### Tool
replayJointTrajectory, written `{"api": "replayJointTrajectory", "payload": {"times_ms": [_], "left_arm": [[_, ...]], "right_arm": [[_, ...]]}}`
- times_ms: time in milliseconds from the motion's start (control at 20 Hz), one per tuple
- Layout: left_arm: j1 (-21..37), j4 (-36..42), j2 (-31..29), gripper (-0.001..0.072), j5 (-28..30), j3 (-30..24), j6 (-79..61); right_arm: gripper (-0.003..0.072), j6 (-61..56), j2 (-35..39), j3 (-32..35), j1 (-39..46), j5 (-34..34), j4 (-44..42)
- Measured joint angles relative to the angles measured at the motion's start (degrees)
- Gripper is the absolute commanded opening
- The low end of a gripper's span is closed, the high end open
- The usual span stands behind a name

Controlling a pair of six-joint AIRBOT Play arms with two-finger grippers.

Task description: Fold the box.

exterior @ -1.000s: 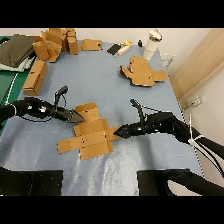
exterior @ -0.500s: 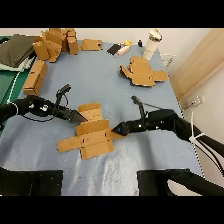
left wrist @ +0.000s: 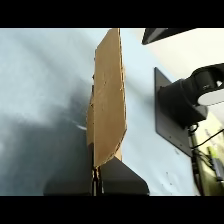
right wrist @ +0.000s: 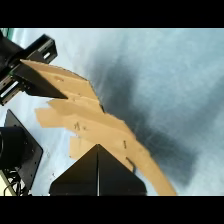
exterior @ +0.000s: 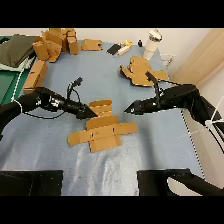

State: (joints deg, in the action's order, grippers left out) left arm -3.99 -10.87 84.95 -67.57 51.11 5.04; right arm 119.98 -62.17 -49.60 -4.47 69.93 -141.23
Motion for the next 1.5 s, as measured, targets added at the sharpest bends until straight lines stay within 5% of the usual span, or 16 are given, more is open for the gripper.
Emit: {"api": "replayJointTrajectory", "payload": {"times_ms": [800, 1500], "left_arm": [[-7.3, 0.4, -2.9, 0.001, 9.7, -4.5, -18.1], [-3.6, 0.7, -1.2, 0.0011, 1.3, -4.5, -19.0]], "right_arm": [[0.0003, -25.6, 3.9, 15.4, -15.5, -17.3, 27.4], [0.0003, -28.4, 4.0, 16.1, -15.8, -24.5, 29.9]]}}
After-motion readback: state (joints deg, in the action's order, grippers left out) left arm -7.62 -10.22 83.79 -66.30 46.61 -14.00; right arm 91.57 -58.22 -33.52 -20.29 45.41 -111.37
